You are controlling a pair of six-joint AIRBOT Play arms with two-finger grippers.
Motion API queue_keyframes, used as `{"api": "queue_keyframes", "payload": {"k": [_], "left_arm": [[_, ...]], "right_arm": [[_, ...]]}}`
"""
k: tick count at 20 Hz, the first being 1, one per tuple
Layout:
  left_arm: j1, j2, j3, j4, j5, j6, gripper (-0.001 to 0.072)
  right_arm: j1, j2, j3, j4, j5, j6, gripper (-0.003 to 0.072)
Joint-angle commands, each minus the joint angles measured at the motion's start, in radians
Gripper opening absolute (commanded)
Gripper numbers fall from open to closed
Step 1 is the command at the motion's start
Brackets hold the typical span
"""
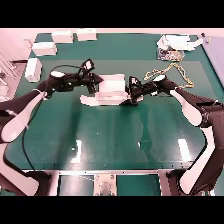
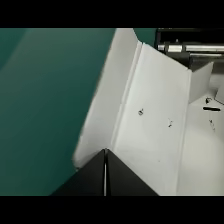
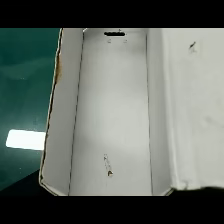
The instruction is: Fold the box and place the chain.
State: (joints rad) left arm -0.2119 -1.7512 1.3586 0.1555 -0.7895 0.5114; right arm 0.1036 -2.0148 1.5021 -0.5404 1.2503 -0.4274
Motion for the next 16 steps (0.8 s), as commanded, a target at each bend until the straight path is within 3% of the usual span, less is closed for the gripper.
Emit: {"api": "queue_keyframes", "payload": {"k": [1, 2, 3, 4, 5, 9, 11, 12, 16], "left_arm": [[0.043, 0.109, 0.001, 0.103, -0.101, -0.038, 0.0022], [0.068, 0.126, 0.001, 0.137, -0.168, -0.072, 0.0024], [0.089, 0.129, 0.001, 0.156, -0.24, -0.114, 0.0176], [0.102, 0.125, 0.001, 0.178, -0.278, -0.178, 0.0437], [0.11, 0.121, -0.003, 0.214, -0.278, -0.249, 0.0538], [0.096, 0.071, -0.016, 0.398, -0.286, -0.354, 0.0548], [0.094, 0.03, -0.017, 0.419, -0.296, -0.357, 0.0569], [0.094, 0.012, -0.017, 0.419, -0.29, -0.358, 0.0671], [0.094, -0.03, -0.017, 0.43, -0.265, -0.346, 0.0681]], "right_arm": [[0.0, 0.0, 0.0, 0.001, 0.0, 0.001, 0.0579], [0.0, 0.0, 0.0, 0.001, 0.0, 0.001, 0.058], [0.0, 0.0, 0.0, 0.001, 0.0, 0.001, 0.058], [0.0, 0.0, 0.0, 0.001, 0.0, 0.001, 0.058], [0.0, 0.0, 0.0, 0.001, 0.0, 0.001, 0.058], [0.0, 0.0, 0.0, 0.001, 0.0, 0.001, 0.058], [0.0, 0.0, 0.0, 0.001, 0.0, 0.001, 0.058], [0.0, 0.0, 0.0, 0.001, 0.0, 0.001, 0.058], [0.0, 0.0, 0.0, 0.001, 0.0, 0.001, 0.058]]}}
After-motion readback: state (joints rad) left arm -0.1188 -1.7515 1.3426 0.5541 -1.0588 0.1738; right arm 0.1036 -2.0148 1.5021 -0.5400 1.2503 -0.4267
